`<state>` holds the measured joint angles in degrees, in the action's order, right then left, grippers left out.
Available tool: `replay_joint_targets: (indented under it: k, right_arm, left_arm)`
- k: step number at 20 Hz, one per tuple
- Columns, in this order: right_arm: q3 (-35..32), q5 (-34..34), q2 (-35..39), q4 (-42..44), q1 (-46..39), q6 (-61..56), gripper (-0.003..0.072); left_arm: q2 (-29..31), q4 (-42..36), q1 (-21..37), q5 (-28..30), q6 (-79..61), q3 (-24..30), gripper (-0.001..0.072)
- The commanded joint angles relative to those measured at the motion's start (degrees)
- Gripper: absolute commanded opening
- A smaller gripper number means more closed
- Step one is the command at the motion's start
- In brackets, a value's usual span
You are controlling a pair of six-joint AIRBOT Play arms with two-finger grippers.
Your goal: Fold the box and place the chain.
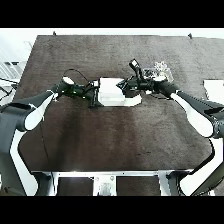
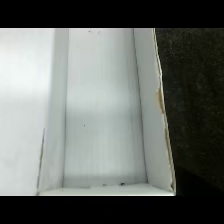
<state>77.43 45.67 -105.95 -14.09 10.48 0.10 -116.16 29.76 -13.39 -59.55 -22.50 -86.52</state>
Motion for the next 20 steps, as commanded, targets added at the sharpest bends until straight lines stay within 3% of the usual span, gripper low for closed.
replay_joint_targets:
  k: [1, 4, 7, 13, 14, 16, 17, 20]
  right_arm:
    - [-0.02, -0.94, -0.13, -2.6, -0.5, -2.69, 0.0012]
    - [0.24, -0.31, 0.0, -2.64, -1.55, -2.67, 0.0012]
    - [0.87, 4.42, 1.44, -2.51, -2.49, -2.67, 0.0013]
    - [0.79, 14.97, 10.64, -5.68, -7.1, -2.71, 0.0031]
    - [0.79, 15.58, 12.31, -9.4, -7.91, -2.75, 0.0111]
    - [0.79, 17.22, 14.19, -18.16, -9.01, -2.93, 0.0509]
    - [0.79, 17.84, 14.29, -21.94, -9.31, -2.95, 0.0566]
    - [0.68, 16.59, 14.01, -28.81, -11.1, -6.25, 0.0566]
  left_arm:
    - [-0.04, 0.26, 0.02, 0.81, -0.04, 0.02, 0.0345]
    - [-0.04, 0.26, 0.04, 1.64, -0.02, 0.04, 0.0344]
    - [-0.04, 0.26, 0.02, 1.73, -0.02, 0.02, 0.0345]
    - [-0.04, 0.26, 0.04, 1.9, -0.02, 0.04, 0.0345]
    - [-0.04, 0.26, 0.02, 1.9, -0.02, 0.02, 0.0345]
    - [-0.04, 0.26, 0.04, 1.9, 0.0, 0.02, 0.0345]
    - [-0.04, 0.26, 0.04, 1.9, 0.0, 0.02, 0.0345]
    - [-0.04, 0.26, 0.04, 1.92, -0.02, 0.02, 0.0345]
